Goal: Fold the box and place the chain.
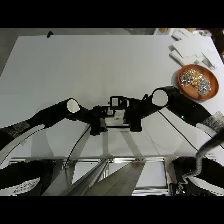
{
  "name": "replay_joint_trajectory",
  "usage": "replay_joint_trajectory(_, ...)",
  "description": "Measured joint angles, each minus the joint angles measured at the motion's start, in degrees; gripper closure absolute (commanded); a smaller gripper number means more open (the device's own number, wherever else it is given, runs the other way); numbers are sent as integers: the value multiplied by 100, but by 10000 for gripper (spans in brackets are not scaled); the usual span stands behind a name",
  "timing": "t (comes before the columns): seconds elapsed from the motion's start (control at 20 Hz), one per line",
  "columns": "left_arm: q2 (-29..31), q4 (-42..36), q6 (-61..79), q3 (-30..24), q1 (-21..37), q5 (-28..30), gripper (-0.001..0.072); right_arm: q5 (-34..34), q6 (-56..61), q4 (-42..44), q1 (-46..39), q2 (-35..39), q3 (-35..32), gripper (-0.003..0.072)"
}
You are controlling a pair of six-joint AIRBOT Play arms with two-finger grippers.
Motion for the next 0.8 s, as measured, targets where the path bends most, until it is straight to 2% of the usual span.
replay_joint_trajectory(0.1, 2, 0, 0, 0, 0, 0, 576, -42, 9, 26, 0, 4, -52, 521)
replay_joint_trajectory(0.25, 0, 2, 4, 0, 0, 2, 576, -109, 59, 107, 2, 0, -131, 355)
replay_joint_trajectory(0.55, 0, 9, 11, 0, -2, 2, 576, -4, 66, 367, 0, 125, -186, 340)
replay_joint_trajectory(0.7, 2, 7, 7, 0, 0, 2, 576, 11, 66, 457, 0, 332, -190, 348)
replay_joint_trajectory(0.75, 2, 7, 7, 0, 0, 2, 576, 11, 66, 481, 0, 385, -190, 393)
replay_joint_trajectory(0.8, 0, 7, 4, 0, -2, 2, 576, 15, 63, 501, 0, 420, -190, 547)
